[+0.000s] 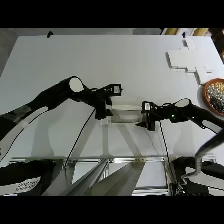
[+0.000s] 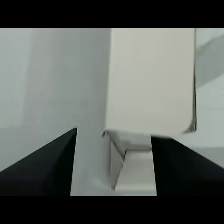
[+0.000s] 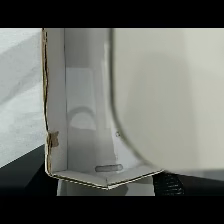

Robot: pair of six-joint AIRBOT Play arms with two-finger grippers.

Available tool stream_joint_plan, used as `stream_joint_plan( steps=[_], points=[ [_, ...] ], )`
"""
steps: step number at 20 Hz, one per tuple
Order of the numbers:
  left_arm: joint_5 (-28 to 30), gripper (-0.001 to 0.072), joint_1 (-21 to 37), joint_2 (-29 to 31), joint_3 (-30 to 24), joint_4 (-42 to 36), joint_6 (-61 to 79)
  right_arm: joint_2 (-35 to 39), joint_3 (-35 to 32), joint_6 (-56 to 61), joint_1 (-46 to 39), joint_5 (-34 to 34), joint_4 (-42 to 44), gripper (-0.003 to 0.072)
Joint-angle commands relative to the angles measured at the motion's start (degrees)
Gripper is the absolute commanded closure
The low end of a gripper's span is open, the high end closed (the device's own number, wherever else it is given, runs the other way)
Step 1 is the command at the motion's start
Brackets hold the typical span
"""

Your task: Fold the box and place the chain.

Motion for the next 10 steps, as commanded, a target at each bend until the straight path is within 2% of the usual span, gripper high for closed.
stream_joint_plan(
  steps=[1,2,3,4,5,8,10],
  points=[
    [-6.6,0.0303,0.3,4.9,0.0,8.5,-11.2,0.0,0.0,0.0,0.0,0.0,0.1,0.0358],
    [-9.3,0.0356,0.2,6.7,0.0,10.0,-12.9,0.0,0.0,0.0,0.0,0.0,0.1,0.0358],
    [-12.3,0.0449,0.2,8.4,0.0,10.9,-14.3,0.0,0.0,0.0,0.0,0.0,0.1,0.0358],
    [-14.8,0.0638,0.1,10.0,0.0,10.7,-14.5,0.0,0.0,0.0,0.0,0.0,0.1,0.0358],
    [-16.0,0.0708,-0.2,11.2,0.0,9.8,-14.3,0.0,0.0,0.0,0.0,0.0,0.1,0.0358],
    [-13.5,0.0707,-5.2,12.0,0.0,6.7,-14.5,0.0,0.0,0.0,0.0,0.0,0.1,0.0358],
    [-4.4,0.0706,-11.1,11.3,0.0,7.2,-15.0,0.0,0.0,0.0,0.0,0.0,0.1,0.0358]
  ],
)
